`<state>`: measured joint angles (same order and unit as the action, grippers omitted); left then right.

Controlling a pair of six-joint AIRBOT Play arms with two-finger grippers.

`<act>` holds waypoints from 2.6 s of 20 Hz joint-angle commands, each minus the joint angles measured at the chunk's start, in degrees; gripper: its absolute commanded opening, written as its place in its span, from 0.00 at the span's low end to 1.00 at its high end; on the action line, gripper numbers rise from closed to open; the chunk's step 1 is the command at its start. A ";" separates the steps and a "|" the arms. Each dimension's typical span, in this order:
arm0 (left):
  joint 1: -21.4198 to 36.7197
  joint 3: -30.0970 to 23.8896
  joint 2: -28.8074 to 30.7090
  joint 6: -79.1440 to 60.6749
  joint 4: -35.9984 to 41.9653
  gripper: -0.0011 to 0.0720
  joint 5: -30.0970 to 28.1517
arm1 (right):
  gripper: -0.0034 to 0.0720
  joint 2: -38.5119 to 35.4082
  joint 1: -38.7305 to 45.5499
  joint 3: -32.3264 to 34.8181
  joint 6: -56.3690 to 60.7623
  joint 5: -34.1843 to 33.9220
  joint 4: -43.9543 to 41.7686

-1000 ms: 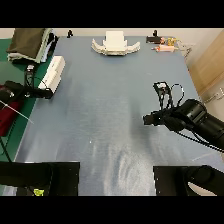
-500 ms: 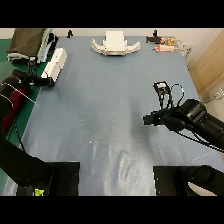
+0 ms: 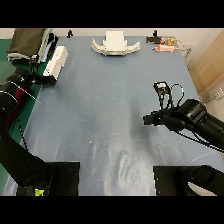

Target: Fold the box.

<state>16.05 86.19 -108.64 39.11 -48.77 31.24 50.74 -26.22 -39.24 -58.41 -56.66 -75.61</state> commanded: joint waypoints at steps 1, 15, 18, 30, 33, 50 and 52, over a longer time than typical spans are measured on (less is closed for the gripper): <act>0.00 0.22 -0.37 0.13 -0.09 0.65 0.26 | 0.07 0.00 -0.02 -0.02 0.00 0.00 0.00; -0.13 0.22 -0.55 0.15 0.15 0.65 -0.33 | 0.07 0.00 -0.02 -0.02 0.00 0.02 0.00; -0.13 0.22 -0.55 0.15 0.15 0.65 -0.15 | 0.07 0.00 -0.02 -0.02 0.00 0.02 0.00; -0.13 0.22 -0.55 0.15 0.13 0.87 -0.20 | 0.07 0.00 -0.04 -0.02 0.00 0.02 0.00; -0.13 0.22 -0.55 0.15 0.13 0.93 -0.17 | 0.07 0.00 -0.02 -0.02 0.00 0.00 0.00; 4.00 0.28 20.48 4.26 -7.61 0.68 28.17 | 0.07 0.02 -0.02 -0.02 0.00 0.02 0.00; 3.87 0.28 24.50 7.39 -6.99 0.03 35.63 | 0.07 0.00 -0.02 -0.02 0.00 0.00 0.00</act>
<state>19.92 86.41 -89.43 42.57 -55.94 56.90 50.74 -26.22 -39.24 -58.43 -56.66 -75.59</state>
